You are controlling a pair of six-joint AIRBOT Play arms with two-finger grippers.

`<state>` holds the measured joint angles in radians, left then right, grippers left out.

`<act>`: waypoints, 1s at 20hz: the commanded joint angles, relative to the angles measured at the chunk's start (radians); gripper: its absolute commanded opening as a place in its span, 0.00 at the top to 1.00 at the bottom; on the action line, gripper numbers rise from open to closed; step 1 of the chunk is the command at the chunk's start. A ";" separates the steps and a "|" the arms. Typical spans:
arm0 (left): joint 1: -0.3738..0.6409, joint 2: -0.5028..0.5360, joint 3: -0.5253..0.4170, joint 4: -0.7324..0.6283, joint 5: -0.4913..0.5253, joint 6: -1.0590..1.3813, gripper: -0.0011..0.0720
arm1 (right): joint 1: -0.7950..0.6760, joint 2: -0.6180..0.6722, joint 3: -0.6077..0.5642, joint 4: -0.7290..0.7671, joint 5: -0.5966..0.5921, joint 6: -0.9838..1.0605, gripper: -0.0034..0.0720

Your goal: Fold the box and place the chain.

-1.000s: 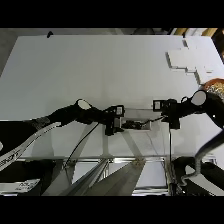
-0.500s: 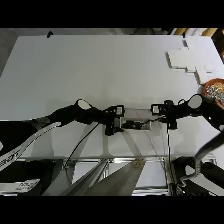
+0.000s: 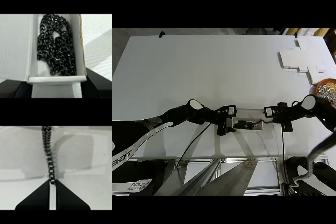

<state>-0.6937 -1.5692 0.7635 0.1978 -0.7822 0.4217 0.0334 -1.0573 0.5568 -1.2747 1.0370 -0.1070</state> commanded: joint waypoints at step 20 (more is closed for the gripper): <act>0.000 0.001 0.000 0.000 0.000 0.000 0.56 | 0.476 0.233 0.000 0.420 -0.151 0.137 0.93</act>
<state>-0.6937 -1.5692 0.7635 0.1978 -0.7826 0.4221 0.4671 -0.7864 0.5568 -0.8635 0.9478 0.0254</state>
